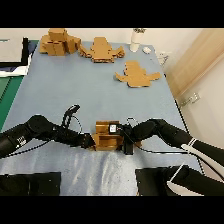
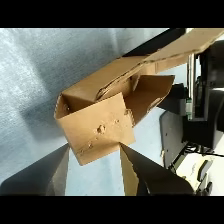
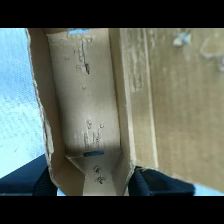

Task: Fold the box.

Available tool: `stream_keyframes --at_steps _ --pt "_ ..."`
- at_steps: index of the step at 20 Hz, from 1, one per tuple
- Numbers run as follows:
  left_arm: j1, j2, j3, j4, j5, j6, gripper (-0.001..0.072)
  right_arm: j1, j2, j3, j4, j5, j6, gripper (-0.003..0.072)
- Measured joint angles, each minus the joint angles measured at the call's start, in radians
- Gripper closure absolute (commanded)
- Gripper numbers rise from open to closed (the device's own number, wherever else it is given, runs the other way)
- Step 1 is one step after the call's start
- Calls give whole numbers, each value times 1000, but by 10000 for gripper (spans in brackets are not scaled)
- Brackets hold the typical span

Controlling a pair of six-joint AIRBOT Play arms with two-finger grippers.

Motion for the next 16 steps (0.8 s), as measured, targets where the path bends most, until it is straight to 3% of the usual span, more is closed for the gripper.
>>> stream_keyframes --at_steps 9,16 --pt "-2 0 5 -29 61 -28 221 0 0 0 0 0 0 173" --pt "-115 -18 84 262 74 -397 221 0 0 0 0 0 0 173"
